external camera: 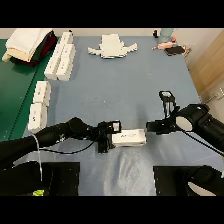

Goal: Fold the box.

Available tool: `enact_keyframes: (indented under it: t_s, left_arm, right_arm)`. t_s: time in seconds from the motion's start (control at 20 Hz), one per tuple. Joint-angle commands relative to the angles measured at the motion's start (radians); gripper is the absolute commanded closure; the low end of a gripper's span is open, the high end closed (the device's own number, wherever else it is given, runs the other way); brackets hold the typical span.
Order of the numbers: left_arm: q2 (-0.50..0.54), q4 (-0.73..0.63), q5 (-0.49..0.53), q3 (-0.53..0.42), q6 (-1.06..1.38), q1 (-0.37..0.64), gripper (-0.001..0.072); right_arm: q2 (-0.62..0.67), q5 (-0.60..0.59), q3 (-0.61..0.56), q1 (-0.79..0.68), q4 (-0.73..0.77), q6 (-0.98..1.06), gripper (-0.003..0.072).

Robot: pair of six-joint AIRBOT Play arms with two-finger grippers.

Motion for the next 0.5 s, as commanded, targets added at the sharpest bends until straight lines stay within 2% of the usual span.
enact_keyframes:
  t_s: [0.0,0.15,0.25,0.45]
  left_arm:
    - [0.058,-0.003,0.003,0.002,0.0,0.0,0.0188]
    - [0.085,0.005,0.047,0.001,-0.072,0.01,0.0188]
    - [0.09,0.024,0.069,0.001,-0.169,0.064,0.0188]
    - [0.098,0.286,0.063,0.002,-0.503,0.286,0.0188]
  right_arm:
    - [-0.006,-0.019,0.002,-0.002,0.007,0.021,0.0669]
    - [-0.006,-0.026,0.002,-0.002,-0.009,0.03,0.0669]
    - [-0.005,-0.026,0.002,-0.003,-0.06,0.085,0.0669]
    - [-0.005,-0.03,0.002,-0.003,-0.116,0.126,0.0669]
